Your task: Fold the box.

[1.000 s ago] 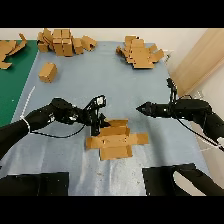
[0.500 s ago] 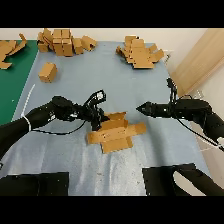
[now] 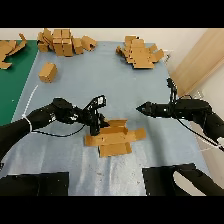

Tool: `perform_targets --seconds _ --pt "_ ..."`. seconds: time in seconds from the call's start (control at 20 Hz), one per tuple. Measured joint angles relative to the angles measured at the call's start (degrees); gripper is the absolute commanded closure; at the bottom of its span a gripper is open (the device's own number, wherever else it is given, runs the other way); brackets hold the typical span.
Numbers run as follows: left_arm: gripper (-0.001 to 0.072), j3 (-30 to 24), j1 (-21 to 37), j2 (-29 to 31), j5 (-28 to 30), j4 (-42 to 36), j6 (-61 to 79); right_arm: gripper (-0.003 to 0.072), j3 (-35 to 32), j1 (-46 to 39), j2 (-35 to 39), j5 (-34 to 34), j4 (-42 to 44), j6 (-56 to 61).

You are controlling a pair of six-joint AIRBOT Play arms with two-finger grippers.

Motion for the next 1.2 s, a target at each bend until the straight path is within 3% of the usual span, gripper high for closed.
perform_targets --seconds 0.9,1.2 --pt "0.0699 -0.24 -0.35 0.98 -7.34 1.14 3.54 0.0353 0.0 0.0 0.0 -0.22 -0.02 0.02" --pt "0.07 -1.55 -0.31 0.7 -6.21 0.94 3.72 0.0353 0.0 0.0 0.0 -0.42 0.0 0.0"
